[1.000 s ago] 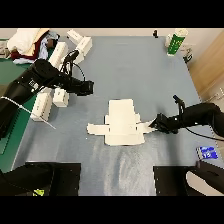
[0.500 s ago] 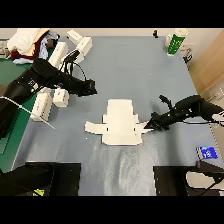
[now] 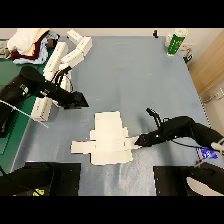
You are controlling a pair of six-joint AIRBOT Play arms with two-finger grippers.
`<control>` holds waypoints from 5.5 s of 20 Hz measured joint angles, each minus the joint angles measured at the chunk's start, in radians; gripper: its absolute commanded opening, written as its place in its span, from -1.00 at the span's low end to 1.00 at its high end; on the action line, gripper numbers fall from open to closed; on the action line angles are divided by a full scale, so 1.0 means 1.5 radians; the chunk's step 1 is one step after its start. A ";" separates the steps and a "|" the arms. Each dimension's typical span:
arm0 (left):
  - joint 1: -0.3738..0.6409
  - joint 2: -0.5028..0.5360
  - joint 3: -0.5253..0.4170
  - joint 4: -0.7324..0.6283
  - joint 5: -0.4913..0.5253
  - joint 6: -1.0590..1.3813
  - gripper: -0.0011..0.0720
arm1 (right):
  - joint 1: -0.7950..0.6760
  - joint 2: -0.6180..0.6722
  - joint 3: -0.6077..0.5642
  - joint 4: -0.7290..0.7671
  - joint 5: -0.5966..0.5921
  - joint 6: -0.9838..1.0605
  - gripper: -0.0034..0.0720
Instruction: Fold the box.
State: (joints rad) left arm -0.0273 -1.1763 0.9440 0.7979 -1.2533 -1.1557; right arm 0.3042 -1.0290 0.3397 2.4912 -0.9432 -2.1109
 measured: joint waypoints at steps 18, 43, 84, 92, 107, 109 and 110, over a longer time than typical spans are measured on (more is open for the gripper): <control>-0.013 -0.262 -0.037 -0.205 -0.015 0.259 0.13 | 0.110 0.132 -0.041 0.000 0.156 0.069 -0.91; -0.076 -0.345 0.039 -0.164 -0.114 0.365 -0.93 | 0.111 0.125 -0.041 -0.010 0.150 0.070 -0.40; -0.322 0.138 -0.264 -0.302 0.340 0.896 -0.93 | 0.108 0.125 0.186 -0.731 0.197 0.709 -0.59; -0.258 0.041 -0.225 -0.276 0.223 0.900 -0.93 | 0.108 0.125 0.186 -0.722 0.199 0.709 -0.59; -0.253 -0.018 -0.222 -0.277 0.201 0.919 -0.95 | 0.109 0.125 0.186 -0.721 0.205 0.709 -0.59; -0.255 -0.003 -0.222 -0.302 0.207 0.951 -0.95 | 0.109 0.125 0.186 -0.720 0.205 0.709 -0.79; -0.263 0.010 -0.223 -0.311 0.221 0.967 -0.95 | 0.109 0.125 0.186 -0.720 0.205 0.709 -0.79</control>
State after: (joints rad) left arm -0.4213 -1.1618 0.6094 0.3309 -0.9222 0.2951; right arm 0.4671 -0.8421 0.6182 1.4109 -0.6357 -1.0470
